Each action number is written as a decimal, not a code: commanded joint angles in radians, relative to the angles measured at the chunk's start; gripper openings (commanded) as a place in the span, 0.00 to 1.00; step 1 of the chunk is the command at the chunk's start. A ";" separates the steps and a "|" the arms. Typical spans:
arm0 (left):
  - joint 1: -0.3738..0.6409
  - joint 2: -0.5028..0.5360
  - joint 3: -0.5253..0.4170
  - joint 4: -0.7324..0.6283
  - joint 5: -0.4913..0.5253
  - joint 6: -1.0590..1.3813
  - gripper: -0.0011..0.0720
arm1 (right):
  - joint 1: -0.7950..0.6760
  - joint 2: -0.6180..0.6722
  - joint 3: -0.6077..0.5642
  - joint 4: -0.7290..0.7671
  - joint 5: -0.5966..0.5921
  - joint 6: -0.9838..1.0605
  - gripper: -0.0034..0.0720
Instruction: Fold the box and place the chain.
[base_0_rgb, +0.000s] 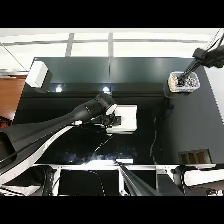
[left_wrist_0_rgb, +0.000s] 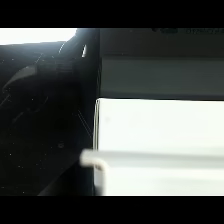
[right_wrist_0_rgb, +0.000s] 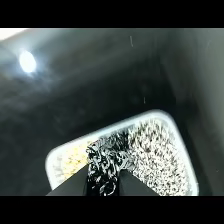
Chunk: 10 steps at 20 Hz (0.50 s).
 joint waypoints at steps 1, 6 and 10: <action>0.000 0.000 0.000 0.000 -0.001 0.000 0.05 | 0.000 0.129 0.013 0.014 -0.005 -0.074 0.06; 0.000 0.000 0.000 0.000 0.000 0.000 0.05 | 0.000 0.326 0.013 0.146 0.015 -0.174 0.06; 0.000 0.000 0.000 0.000 0.000 0.000 0.05 | 0.004 0.445 0.012 0.304 0.195 -0.277 0.06</action>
